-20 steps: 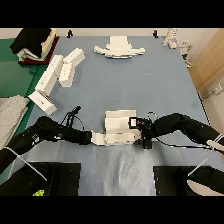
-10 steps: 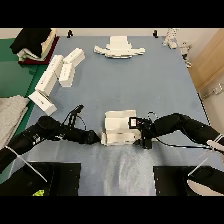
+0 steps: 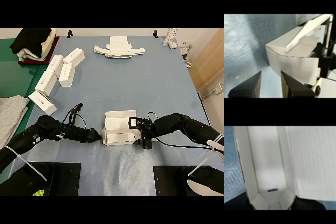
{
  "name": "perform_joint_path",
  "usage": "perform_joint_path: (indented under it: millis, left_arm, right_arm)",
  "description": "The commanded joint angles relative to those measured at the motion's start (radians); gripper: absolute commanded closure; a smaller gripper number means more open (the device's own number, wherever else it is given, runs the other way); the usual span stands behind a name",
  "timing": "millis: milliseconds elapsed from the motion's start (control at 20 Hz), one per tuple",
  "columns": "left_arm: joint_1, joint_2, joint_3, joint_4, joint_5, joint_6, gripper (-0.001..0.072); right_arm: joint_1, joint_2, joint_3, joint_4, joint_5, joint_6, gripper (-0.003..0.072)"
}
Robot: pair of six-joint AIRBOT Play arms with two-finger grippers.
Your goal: Fold the box.
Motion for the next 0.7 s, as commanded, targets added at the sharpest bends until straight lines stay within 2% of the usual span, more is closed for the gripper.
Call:
perform_joint_path:
  millis: [0,150,300,400,550,650]
  left_arm:
    - [0.0,0.0,0.001,-0.072,0.0,0.001,0.0354]
    - [-0.001,0.0,0.008,-0.116,0.0,-0.036,0.0355]
    - [-0.048,0.0,0.042,-0.067,0.013,-0.121,0.0356]
    - [-0.136,0.0,0.086,0.055,0.065,-0.243,0.0356]
    - [-0.295,0.0,0.161,0.317,0.18,-0.54,0.0356]
    - [-0.378,-0.008,0.211,0.522,0.191,-0.771,0.0356]
  right_arm:
    - [0.001,0.001,0.0,0.0,0.0,0.0,0.0179]
    - [0.001,0.001,0.0,0.0,0.0,0.0,0.0179]
    - [0.001,0.001,0.0,0.0,0.0,0.0,0.0178]
    - [0.001,0.001,0.0,0.0,0.0,0.0,0.0179]
    - [0.001,0.001,0.0,0.0,0.0,0.0,0.0178]
    - [0.001,0.001,0.0,0.0,0.0,0.0,0.0178]
